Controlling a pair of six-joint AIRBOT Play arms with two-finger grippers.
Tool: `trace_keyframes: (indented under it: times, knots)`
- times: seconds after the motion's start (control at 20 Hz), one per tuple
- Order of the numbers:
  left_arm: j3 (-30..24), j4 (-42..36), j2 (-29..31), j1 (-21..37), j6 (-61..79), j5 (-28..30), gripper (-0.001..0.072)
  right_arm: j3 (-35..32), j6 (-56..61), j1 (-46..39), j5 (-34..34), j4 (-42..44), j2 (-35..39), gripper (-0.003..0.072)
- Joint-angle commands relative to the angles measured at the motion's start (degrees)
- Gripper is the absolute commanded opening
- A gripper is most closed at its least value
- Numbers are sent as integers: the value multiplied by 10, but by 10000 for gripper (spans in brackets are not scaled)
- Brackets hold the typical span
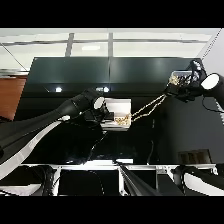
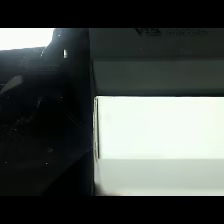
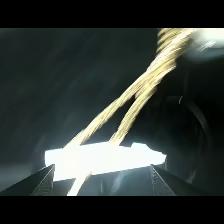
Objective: Fold the box and place the chain.
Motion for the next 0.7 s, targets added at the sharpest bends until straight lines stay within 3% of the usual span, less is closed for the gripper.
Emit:
trace_keyframes:
  times: [0.0,0.2,0.35,0.5,0.55,0.65]
  knots:
    - [0,0,0,0,0,0,32,-20,90,-13,-139,-42,-52,720]
    - [0,0,0,0,0,0,32,36,72,-11,-118,-44,-120,720]
    - [0,0,0,0,0,0,32,70,80,20,-103,-107,-142,720]
    - [0,0,0,0,0,0,33,84,163,52,-94,-204,-154,720]
    - [0,0,0,0,0,0,32,89,175,60,-85,-217,-160,628]
    - [0,0,0,0,0,0,32,91,199,65,-76,-218,-169,610]
